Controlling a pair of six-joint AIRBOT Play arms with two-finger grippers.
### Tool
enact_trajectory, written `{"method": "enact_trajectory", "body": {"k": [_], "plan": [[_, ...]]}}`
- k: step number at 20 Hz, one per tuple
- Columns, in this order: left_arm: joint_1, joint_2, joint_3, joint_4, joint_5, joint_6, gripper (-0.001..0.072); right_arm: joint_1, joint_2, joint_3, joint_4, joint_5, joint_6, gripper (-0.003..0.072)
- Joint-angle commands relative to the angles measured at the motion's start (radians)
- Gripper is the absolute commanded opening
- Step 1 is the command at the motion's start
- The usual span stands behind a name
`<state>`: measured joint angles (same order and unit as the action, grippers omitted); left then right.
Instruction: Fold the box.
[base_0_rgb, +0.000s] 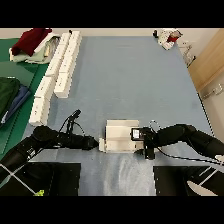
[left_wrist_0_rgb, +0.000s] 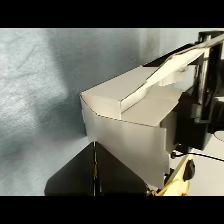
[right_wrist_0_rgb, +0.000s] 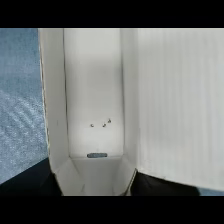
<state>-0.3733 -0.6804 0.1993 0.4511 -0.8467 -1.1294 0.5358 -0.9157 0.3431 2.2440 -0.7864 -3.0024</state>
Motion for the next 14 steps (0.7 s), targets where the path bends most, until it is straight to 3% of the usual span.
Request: {"method": "enact_trajectory", "body": {"k": [1,5,6,7,8,14], "plan": [[-0.001,0.000,0.000,-0.032,-0.002,0.019,0.0017,0.000,0.001,0.000,0.000,0.000,0.000,0.0510],[-0.001,0.000,0.000,-0.032,-0.008,0.019,0.0020,0.000,0.001,0.000,0.000,0.000,0.000,0.0510],[-0.001,0.000,0.000,-0.033,-0.016,0.019,0.0212,0.000,0.001,0.000,0.000,0.000,0.000,0.0510],[-0.001,0.000,0.000,-0.032,-0.025,0.019,0.0327,0.000,0.001,0.000,0.000,0.000,0.000,0.0510],[-0.001,0.000,0.000,-0.032,-0.028,0.024,0.0285,0.000,0.001,0.000,0.000,0.000,0.000,0.0510],[-0.001,0.000,0.000,-0.050,-0.016,0.048,0.0286,0.000,0.001,0.000,0.000,0.000,0.000,0.0510]]}}
